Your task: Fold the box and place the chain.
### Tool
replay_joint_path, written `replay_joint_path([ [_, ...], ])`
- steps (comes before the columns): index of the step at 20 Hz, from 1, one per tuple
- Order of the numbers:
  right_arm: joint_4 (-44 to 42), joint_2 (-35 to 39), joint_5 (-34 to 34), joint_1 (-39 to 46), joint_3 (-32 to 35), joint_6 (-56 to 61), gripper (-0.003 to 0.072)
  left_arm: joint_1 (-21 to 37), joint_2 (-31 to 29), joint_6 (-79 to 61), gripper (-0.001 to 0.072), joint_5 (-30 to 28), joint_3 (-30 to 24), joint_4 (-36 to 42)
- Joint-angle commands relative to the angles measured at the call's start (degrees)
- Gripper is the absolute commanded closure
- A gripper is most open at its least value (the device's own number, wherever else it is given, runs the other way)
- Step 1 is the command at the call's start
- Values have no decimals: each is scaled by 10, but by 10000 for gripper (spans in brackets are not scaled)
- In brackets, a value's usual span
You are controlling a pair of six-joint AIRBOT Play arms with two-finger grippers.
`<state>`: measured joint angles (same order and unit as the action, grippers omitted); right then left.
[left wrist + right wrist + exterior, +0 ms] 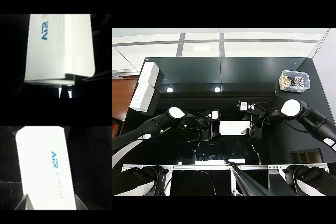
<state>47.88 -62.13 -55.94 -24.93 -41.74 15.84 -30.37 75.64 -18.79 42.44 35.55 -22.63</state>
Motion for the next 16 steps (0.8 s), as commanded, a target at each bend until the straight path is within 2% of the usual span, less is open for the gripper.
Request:
replay_joint_path([
  [1,-1,0,7,-2,3,-4,254,0,0,0,246,0,0,0],
  [2,-1,0,7,-2,3,0,412,0,0,0,245,0,0,0],
  [3,0,0,7,-2,3,0,471,0,0,0,245,0,0,0],
  [11,2,-5,9,-2,8,0,467,0,0,0,245,0,0,0],
  [12,5,-5,9,-2,9,0,409,0,0,0,246,0,0,0],
  [16,7,-5,11,-2,19,0,408,0,0,0,246,0,0,0],
])
